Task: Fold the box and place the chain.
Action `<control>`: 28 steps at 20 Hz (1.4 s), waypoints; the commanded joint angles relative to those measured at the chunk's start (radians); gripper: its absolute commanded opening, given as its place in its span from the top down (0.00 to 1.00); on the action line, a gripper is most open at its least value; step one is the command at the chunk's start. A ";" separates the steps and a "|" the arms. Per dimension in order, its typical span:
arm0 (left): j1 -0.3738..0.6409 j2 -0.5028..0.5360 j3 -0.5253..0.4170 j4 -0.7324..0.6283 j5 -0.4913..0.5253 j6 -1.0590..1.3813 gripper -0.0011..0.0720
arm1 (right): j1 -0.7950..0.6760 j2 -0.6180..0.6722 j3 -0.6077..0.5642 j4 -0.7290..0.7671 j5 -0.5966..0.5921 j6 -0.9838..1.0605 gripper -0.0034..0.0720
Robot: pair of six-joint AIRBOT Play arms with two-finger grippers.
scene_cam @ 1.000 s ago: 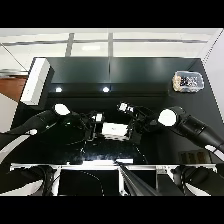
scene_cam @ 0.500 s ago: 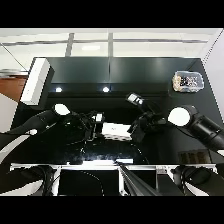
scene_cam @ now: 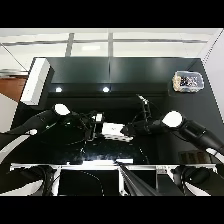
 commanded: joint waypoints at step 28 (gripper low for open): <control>-0.099 0.142 0.171 0.198 -0.058 -0.430 0.01 | -0.411 0.203 0.133 -0.148 0.222 -0.052 0.92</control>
